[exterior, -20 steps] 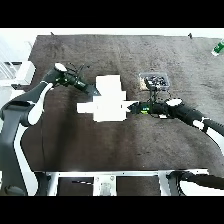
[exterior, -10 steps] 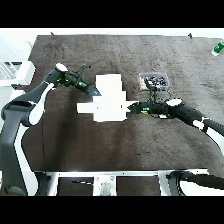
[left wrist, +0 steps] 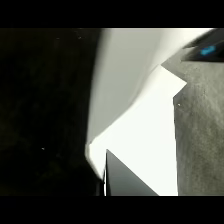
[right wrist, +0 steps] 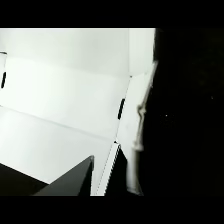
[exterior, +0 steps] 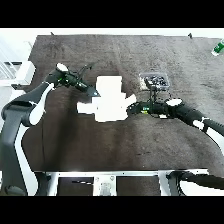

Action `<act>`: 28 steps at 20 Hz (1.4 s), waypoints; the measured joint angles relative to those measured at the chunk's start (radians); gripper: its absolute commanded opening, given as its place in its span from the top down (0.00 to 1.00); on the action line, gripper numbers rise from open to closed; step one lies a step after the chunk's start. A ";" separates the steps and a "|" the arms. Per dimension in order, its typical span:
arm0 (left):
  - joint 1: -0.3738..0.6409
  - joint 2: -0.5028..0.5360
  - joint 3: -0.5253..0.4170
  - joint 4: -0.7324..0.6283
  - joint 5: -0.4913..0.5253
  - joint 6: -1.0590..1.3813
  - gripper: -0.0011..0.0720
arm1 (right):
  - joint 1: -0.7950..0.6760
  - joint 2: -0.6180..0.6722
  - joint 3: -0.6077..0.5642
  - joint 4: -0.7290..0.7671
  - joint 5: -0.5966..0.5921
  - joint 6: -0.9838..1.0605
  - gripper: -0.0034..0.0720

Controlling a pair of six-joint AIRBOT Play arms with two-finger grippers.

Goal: Fold the box and place the chain.

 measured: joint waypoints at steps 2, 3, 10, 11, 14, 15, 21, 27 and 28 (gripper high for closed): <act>0.000 0.001 0.001 -0.004 -0.006 0.064 0.96 | -0.006 0.000 0.000 0.000 0.000 0.000 0.54; -0.002 0.001 0.001 -0.003 -0.010 0.109 0.97 | -0.014 0.000 0.000 0.000 0.000 0.000 0.54; -0.002 0.037 -0.044 -0.040 -0.029 0.456 0.97 | -0.168 0.001 0.000 0.026 -0.004 0.001 0.54; -0.002 0.057 -0.075 -0.047 -0.012 0.512 0.97 | -0.187 0.001 0.000 0.028 -0.005 0.001 0.54; -0.002 0.117 -0.180 -0.066 0.083 0.664 0.97 | -0.224 0.001 0.001 0.031 -0.004 0.001 0.54; -0.002 0.131 -0.208 -0.074 0.114 0.708 0.97 | -0.230 0.001 0.001 0.031 -0.005 0.000 0.54; -0.003 0.158 -0.290 -0.091 0.228 0.868 0.97 | -0.243 0.001 0.001 0.034 -0.004 -0.002 0.54; -0.003 0.160 -0.304 -0.094 0.302 0.904 0.97 | -0.244 0.001 0.001 0.034 -0.004 -0.005 0.54; -0.003 0.160 -0.306 -0.095 0.312 0.906 0.97 | -0.244 0.001 0.001 0.034 -0.005 -0.009 0.54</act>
